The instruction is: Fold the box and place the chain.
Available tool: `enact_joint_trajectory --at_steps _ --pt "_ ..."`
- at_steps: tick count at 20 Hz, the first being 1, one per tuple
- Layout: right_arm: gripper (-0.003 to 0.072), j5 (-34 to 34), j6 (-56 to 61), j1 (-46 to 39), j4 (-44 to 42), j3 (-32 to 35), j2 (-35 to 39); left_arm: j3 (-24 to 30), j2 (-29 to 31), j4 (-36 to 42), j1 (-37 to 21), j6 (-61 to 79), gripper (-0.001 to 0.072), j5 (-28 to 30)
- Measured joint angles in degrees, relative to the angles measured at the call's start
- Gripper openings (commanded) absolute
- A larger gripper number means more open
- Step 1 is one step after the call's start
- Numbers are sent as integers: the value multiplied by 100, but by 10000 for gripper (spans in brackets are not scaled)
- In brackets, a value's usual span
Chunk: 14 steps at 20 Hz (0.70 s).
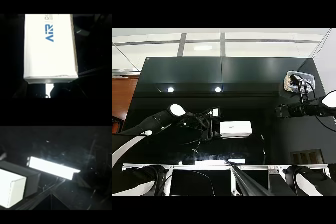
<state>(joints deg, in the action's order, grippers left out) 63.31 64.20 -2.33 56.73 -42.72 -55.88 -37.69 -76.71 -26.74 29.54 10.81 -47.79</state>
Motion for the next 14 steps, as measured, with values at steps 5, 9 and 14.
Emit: enact_joint_trajectory --at_steps 5,9,14 --pt "15 -15 127 -15 136 0 -2 -46 249 -267 -7 -382 720 -138" --pt "15 -50 304 -90 170 -2 0 -260 776 -1351 4 -1615 720 -444" --pt "15 -151 557 -444 175 -7 0 -776 780 -1611 413 -2444 720 -350"
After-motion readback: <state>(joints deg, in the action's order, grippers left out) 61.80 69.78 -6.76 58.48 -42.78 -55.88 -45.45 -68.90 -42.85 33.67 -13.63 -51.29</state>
